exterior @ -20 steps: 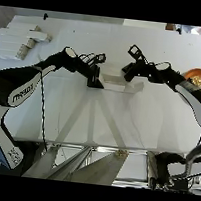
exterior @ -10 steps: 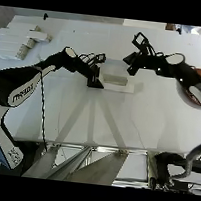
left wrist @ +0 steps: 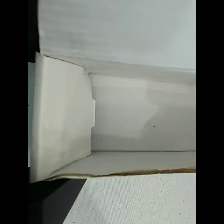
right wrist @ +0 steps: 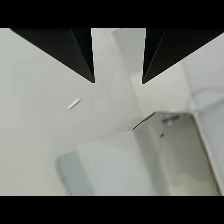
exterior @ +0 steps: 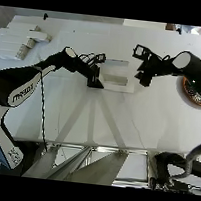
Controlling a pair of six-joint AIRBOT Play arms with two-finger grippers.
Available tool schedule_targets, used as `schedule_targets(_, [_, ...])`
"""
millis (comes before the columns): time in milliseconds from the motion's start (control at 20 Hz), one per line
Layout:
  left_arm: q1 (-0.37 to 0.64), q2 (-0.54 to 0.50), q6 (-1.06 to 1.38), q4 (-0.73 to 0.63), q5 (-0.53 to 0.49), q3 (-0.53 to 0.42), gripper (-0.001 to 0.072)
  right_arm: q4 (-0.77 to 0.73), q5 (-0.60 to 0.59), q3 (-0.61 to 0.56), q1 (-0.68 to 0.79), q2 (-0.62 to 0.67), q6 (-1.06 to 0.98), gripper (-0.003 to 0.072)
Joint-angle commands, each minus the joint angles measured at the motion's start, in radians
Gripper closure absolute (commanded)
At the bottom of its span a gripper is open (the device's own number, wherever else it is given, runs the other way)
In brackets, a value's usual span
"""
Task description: Fold the box and place the chain.
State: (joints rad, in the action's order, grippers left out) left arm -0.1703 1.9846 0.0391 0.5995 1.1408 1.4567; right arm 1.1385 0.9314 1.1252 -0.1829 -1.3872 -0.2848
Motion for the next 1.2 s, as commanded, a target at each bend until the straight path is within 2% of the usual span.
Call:
schedule_targets(0, [0.0,0.0,0.0,0.0,0.0,0.0,0.0177,0.058,0.072,0.0,0.001,-0.06,0.044,0.0356])
schedule_targets(250, [0.0,0.0,0.0,0.0,0.0,0.0,0.0177,0.037,0.037,0.001,0.001,-0.148,0.16,0.0355])
schedule_targets(600, [0.0,0.0,0.0,0.0,0.0,0.0,0.0177,-0.206,-0.002,0.001,-0.004,-0.211,0.438,0.0351])
schedule_targets(800, [0.0,0.0,0.001,0.0,0.0,0.0,0.0177,-0.234,-0.034,0.001,-0.036,-0.211,0.454,0.0352])
schedule_targets(950, [0.0,0.0,0.001,0.0,0.0,0.0,0.0177,-0.233,-0.031,0.001,-0.053,-0.211,0.454,0.0468])
schedule_targets(1000, [0.0,0.0,0.001,0.0,0.0,0.0,0.0177,-0.234,-0.031,0.001,-0.056,-0.211,0.454,0.0477])
schedule_targets(1100, [0.0,0.0,0.001,0.0,0.0,0.0,0.0177,-0.235,-0.031,0.001,-0.062,-0.211,0.451,0.0542])
schedule_targets(1150, [0.0,0.0,0.0,0.0,0.0,0.0,0.0177,-0.234,-0.032,0.001,-0.065,-0.211,0.451,0.0542])
